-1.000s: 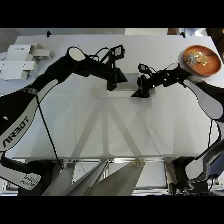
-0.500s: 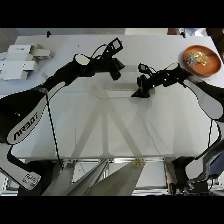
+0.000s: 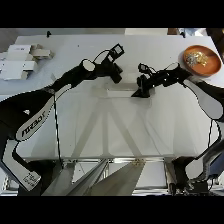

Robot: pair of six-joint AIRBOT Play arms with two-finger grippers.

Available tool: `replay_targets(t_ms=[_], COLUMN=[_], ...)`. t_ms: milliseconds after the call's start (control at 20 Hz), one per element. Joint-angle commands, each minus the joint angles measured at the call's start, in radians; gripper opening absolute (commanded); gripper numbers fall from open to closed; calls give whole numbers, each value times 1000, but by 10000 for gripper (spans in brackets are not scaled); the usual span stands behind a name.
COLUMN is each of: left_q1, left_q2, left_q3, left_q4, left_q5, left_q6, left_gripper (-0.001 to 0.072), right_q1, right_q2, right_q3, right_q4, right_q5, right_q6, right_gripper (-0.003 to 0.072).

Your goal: Fold the box and place the chain.

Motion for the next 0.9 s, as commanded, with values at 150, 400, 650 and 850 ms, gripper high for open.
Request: replay_targets(t_ms=[150,400,650,850], left_q1=[51,197,323,314], left_q2=[90,203,197,196], left_q3=[0,0,-51,-174], left_q4=[45,45,115,192], left_q5=[-157,-410,-665,-602], left_q6=[-63,-55,150,391], left_gripper=[10,128,403,647], right_q1=[0,0,0,0], right_q2=[0,0,0,0], right_q3=[0,0,0,0], right_q4=[-1,0,0,-1], right_q5=[0,0,0,0], right_q6=[0,0,0,0], right_gripper=[496,496,496,496])
